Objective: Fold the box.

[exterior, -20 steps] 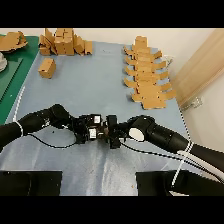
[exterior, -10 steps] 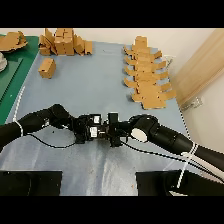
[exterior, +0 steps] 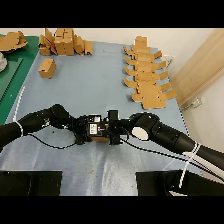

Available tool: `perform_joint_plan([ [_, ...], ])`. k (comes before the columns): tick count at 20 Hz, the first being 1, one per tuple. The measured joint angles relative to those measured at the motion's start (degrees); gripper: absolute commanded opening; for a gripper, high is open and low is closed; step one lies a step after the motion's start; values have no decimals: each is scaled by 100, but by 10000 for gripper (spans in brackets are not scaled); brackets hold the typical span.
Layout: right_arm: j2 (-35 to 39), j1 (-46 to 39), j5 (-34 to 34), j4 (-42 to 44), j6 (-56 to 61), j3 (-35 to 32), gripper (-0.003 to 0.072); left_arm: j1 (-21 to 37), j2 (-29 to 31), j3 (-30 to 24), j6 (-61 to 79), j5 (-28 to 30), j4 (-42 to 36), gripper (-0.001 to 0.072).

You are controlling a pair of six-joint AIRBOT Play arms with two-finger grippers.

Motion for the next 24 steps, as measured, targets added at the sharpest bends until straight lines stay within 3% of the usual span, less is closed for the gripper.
perform_joint_plan([
  [4,-72,122,140,127,9,2,280,0,0,0,-4,9,0,502],
  [5,-107,142,181,144,35,2,208,0,0,0,-7,11,0,502],
  [10,-247,214,306,291,195,4,213,0,0,0,-15,20,-2,502],
  [11,-240,223,343,308,219,4,255,0,0,0,-15,20,-2,502],
  [15,55,225,579,282,776,7,255,0,0,0,-15,22,-4,502],
  [17,391,225,723,131,1471,7,203,0,0,0,-15,22,-4,502],
  [18,579,223,804,0,1961,7,-2,0,0,0,-15,24,-4,502],
  [24,1628,-282,1547,-767,6428,-219,0,0,0,0,-15,24,-4,502],
])
